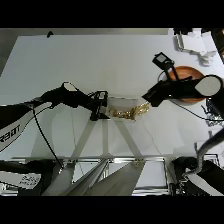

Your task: Fold the box and place the chain.

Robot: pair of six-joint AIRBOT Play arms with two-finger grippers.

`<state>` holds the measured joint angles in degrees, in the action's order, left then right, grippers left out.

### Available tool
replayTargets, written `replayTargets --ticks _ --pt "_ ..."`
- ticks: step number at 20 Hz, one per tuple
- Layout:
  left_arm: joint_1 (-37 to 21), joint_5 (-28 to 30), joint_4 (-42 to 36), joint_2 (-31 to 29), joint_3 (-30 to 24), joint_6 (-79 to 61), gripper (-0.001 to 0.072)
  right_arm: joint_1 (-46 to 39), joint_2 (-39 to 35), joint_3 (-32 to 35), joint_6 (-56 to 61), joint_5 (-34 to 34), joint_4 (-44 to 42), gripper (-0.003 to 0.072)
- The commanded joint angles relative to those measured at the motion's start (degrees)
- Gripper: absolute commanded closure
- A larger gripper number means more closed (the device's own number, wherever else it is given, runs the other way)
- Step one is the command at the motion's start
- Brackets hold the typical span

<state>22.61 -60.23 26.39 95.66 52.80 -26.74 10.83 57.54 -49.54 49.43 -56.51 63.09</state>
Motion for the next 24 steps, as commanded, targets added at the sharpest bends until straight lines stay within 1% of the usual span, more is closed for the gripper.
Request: replayTargets --ticks 1,3,5,7,8,9,13,16,17,19,20,21,22,23,24 --pt "0.0 0.0 0.0 -0.02 0.07 0.0 0.0492 -6.08 1.95 0.02 -12.79 -3.67 8.13 0.0218" --pt "0.0 0.0 0.0 -0.02 0.07 0.0 0.0492 -6.08 6.03 0.02 -28.28 -4.15 4.87 0.0204" --pt "0.0 0.0 0.0 -0.02 0.07 0.0 0.0492 -6.01 11.26 0.02 -37.44 -4.59 2.08 0.02" --pt "0.0 0.0 0.0 -0.02 0.07 -0.02 0.0492 -4.87 14.78 0.02 -43.69 -3.87 2.19 0.0076" --pt "0.0 0.0 0.0 -0.02 0.07 -0.02 0.0492 -4.02 15.93 0.02 -46.95 -3.43 2.01 0.0057" --pt "0.0 0.0 0.0 -0.02 0.07 0.0 0.0492 -3.13 16.92 0.02 -48.68 -2.19 1.49 0.0031" --pt "0.0 0.0 0.0 -0.02 0.07 0.0 0.0492 -0.76 21.49 0.04 -51.49 1.88 -0.81 0.003" --pt "0.0 0.02 0.0 -0.02 0.07 -0.02 0.0492 -0.11 23.96 0.02 -51.49 8.24 -0.9 0.0024" --pt "0.0 0.02 0.02 -0.02 0.07 0.0 0.0492 -0.11 24.68 0.04 -51.49 8.63 -0.85 0.0024" --pt "0.0 0.0 0.0 -0.02 0.07 0.0 0.0492 -0.02 26.05 0.04 -51.45 7.19 -0.44 0.0048" --pt "0.0 0.02 0.0 -0.02 0.07 -0.02 0.0492 0.2 26.47 0.07 -51.36 6.27 0.2 0.011" --pt "0.0 0.0 0.0 -0.02 0.07 0.0 0.0492 0.46 26.51 0.15 -51.1 5.44 0.92 0.0308" --pt "0.0 0.0 0.0 -0.02 0.07 -0.02 0.0492 0.61 26.49 0.15 -50.51 4.35 1.64 0.0555" --pt "0.0 0.0 0.0 -0.02 0.07 -0.02 0.0492 0.72 26.43 0.15 -48.52 3.15 1.77 0.0677" --pt "0.0 0.0 -0.02 -0.02 0.07 0.0 0.0492 0.72 26.18 0.15 -45.64 2.45 1.79 0.0677"
